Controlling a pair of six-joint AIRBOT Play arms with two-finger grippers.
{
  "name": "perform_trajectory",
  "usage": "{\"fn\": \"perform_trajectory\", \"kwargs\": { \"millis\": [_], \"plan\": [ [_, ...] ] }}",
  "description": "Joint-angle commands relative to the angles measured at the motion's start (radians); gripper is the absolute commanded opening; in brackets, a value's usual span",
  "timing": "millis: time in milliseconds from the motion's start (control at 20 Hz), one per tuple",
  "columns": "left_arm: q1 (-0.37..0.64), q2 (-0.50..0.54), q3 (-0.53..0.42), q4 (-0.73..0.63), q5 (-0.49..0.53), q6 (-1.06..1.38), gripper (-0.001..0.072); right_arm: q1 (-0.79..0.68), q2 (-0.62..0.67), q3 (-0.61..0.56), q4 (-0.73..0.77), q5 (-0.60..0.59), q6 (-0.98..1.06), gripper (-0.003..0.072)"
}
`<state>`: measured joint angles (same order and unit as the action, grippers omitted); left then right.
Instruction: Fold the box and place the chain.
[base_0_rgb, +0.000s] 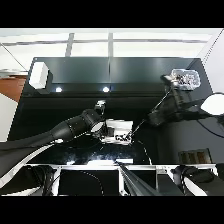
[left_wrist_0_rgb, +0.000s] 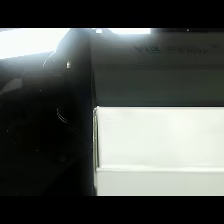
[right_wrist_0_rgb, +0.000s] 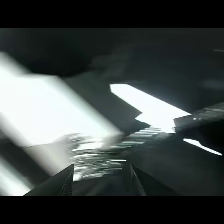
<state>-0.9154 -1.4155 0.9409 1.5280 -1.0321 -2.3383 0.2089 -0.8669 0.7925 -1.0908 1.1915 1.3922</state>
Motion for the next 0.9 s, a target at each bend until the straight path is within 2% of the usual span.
{"fn": "perform_trajectory", "kwargs": {
  "millis": [0,50,150,400,550,700,750,800,850],
  "plan": [
    [0.000,0.000,0.000,0.000,0.002,0.000,0.0034,-0.204,0.011,-0.058,-0.319,-0.148,0.167,0.0541],
    [0.000,0.000,0.000,0.000,0.000,0.000,0.0034,-0.246,-0.012,-0.081,-0.375,-0.197,0.209,0.0708],
    [0.000,0.000,0.000,-0.002,0.000,0.000,0.0034,-0.314,-0.099,-0.084,-0.365,-0.275,0.246,0.0712],
    [0.000,0.000,0.000,-0.003,0.001,0.000,0.0034,-0.322,-0.344,-0.038,-0.257,-0.603,0.356,0.0710],
    [0.000,0.000,0.000,-0.003,0.002,0.000,0.0034,-0.318,-0.512,0.085,-0.244,-0.622,0.368,0.0644],
    [0.000,0.000,0.000,-0.004,0.001,0.000,0.0034,-0.290,-0.628,0.204,-0.214,-0.618,0.368,0.0643],
    [0.000,0.000,0.000,-0.004,0.001,0.000,0.0034,-0.280,-0.657,0.235,-0.214,-0.618,0.369,0.0545],
    [0.000,0.000,0.000,-0.004,0.001,0.000,0.0034,-0.274,-0.680,0.256,-0.213,-0.620,0.370,0.0505],
    [0.000,0.000,0.000,-0.005,0.001,0.000,0.0034,-0.273,-0.697,0.270,-0.207,-0.620,0.370,0.0418]
  ]
}}
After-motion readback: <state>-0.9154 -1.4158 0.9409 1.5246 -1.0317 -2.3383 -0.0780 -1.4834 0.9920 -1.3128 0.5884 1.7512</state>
